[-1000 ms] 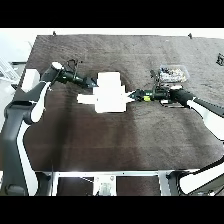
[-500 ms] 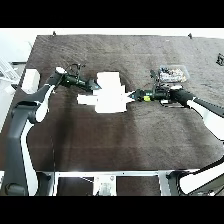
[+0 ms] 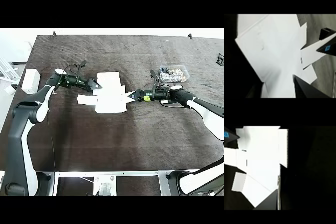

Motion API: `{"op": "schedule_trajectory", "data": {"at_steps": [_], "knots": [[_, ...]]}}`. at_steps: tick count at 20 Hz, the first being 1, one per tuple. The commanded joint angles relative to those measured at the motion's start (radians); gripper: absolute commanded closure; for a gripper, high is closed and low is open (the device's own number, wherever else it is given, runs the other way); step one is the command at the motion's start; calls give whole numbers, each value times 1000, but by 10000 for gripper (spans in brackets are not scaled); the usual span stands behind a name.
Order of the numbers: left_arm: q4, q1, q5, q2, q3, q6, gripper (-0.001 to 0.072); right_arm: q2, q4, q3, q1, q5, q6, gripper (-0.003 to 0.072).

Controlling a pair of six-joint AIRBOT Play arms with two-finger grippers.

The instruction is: Fold the box and place the chain.

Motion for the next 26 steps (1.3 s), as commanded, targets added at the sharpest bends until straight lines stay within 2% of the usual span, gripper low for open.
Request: {"op": "schedule_trajectory", "data": {"at_steps": [1,7,8,16,17,20,25,26], "knots": [[23,1,-21,-1,0,-2,240,0,0,1,0,0,0,681],[24,1,-23,-1,1,-3,251,0,-4,0,0,0,0,681],[35,1,-29,-1,5,-5,362,0,-4,1,0,0,0,681],[68,1,-31,0,12,-20,367,0,-4,1,0,0,0,681],[68,1,-32,0,11,-19,492,0,-4,1,0,0,0,681],[68,1,-29,0,11,-19,531,0,-4,0,0,0,0,681],[65,1,-33,0,11,0,537,0,-4,0,0,0,0,680],[61,1,-33,0,11,7,600,0,-4,0,0,0,0,681]]}}
